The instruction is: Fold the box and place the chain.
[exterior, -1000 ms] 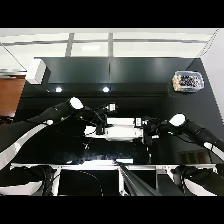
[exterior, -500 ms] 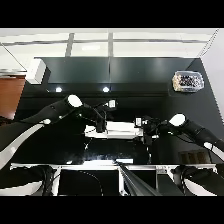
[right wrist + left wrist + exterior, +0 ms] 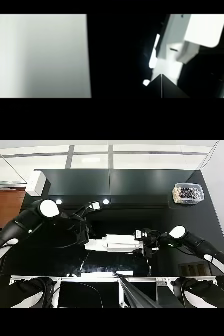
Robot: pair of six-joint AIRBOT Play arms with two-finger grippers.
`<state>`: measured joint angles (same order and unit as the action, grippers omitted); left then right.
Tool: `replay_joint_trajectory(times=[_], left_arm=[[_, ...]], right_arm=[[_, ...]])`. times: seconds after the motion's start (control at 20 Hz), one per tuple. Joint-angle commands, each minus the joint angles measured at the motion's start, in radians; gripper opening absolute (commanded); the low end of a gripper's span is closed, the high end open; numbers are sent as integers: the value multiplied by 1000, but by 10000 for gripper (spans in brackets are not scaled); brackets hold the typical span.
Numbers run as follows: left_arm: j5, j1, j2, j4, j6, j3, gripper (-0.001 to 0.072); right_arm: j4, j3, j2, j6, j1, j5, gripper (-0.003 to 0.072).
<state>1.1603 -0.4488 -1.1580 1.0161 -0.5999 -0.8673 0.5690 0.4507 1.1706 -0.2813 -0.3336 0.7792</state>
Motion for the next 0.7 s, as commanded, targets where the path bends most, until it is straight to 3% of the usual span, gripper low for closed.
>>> replay_joint_trajectory(times=[0.0, 0.1, 0.3, 0.4, 0.65], left_arm=[[180, -57, 39, 19, -241, 41, 25], [106, -169, 39, -93, -227, 115, 25], [-369, -350, 39, -254, -190, 196, 26], [-551, -355, 39, -314, -189, 196, 27], [-892, -328, 14, -321, -189, 196, 29]], right_arm=[[7, 0, 0, 0, -1, 2, 474], [8, 0, 0, 0, -1, 2, 474], [8, 0, 0, 0, -1, 2, 474], [8, 0, 0, 0, -1, 2, 474], [8, 0, 0, 0, -1, 2, 474]])
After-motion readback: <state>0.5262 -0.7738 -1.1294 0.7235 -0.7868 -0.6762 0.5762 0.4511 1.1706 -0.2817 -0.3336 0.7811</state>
